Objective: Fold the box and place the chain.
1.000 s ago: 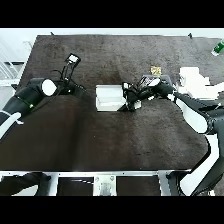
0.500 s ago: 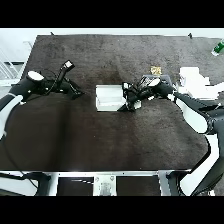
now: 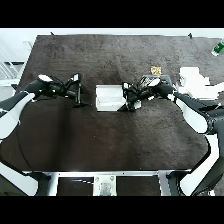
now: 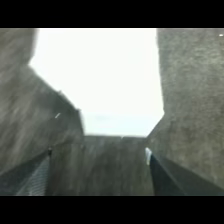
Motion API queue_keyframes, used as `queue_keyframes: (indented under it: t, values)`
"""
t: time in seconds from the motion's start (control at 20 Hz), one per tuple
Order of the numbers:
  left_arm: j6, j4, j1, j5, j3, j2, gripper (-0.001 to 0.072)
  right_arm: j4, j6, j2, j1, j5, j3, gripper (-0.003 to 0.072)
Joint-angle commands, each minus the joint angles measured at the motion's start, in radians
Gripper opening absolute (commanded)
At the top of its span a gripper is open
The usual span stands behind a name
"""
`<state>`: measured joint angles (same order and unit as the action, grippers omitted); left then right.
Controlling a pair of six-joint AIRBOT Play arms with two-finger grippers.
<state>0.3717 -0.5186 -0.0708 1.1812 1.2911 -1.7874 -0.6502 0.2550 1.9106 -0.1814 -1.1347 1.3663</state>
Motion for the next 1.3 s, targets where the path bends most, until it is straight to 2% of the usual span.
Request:
queue_keyframes:
  t: [0.0, 0.35, 0.4, 0.45, 0.6, 0.85, 0.9, 0.95, 1.25]
  values:
    - [0.026, 0.002, -0.048, -0.046, 0.003, -0.021, 0.0713, 0.0, 0.0, 0.0, 0.0, 0.0, 0.0, 0.0455]
    - [0.032, 0.002, -0.057, -0.073, 0.003, -0.041, 0.0712, 0.0, 0.0, 0.0, 0.0, 0.0, 0.0, 0.0455]
    - [0.011, -0.005, -0.057, -0.073, 0.003, -0.041, 0.07, 0.0, 0.0, 0.0, 0.0, 0.0, 0.0, 0.0455]
    - [0.009, -0.009, -0.057, -0.081, 0.003, -0.041, 0.065, 0.0, 0.0, 0.0, 0.0, 0.0, 0.0, 0.0454]
    - [0.02, -0.022, -0.057, -0.071, 0.007, -0.058, 0.0643, 0.0, 0.0, 0.0, 0.0, 0.0, 0.0, 0.0455]
    - [0.021, -0.034, -0.057, -0.009, 0.047, -0.091, 0.0646, 0.0, 0.0, 0.0, 0.0, 0.0, 0.0, 0.0455]
    - [0.021, -0.035, -0.057, -0.003, 0.047, -0.091, 0.0696, 0.0, 0.0, 0.0, 0.0, 0.0, 0.0, 0.0455]
    - [0.023, -0.035, -0.057, -0.003, 0.047, -0.091, 0.0714, 0.0, 0.0, 0.0, 0.0, 0.0, 0.0, 0.0455]
    - [-0.001, -0.031, -0.057, -0.011, 0.047, -0.09, 0.0714, 0.0, 0.0, 0.0, 0.0, 0.0, 0.0, 0.0455]
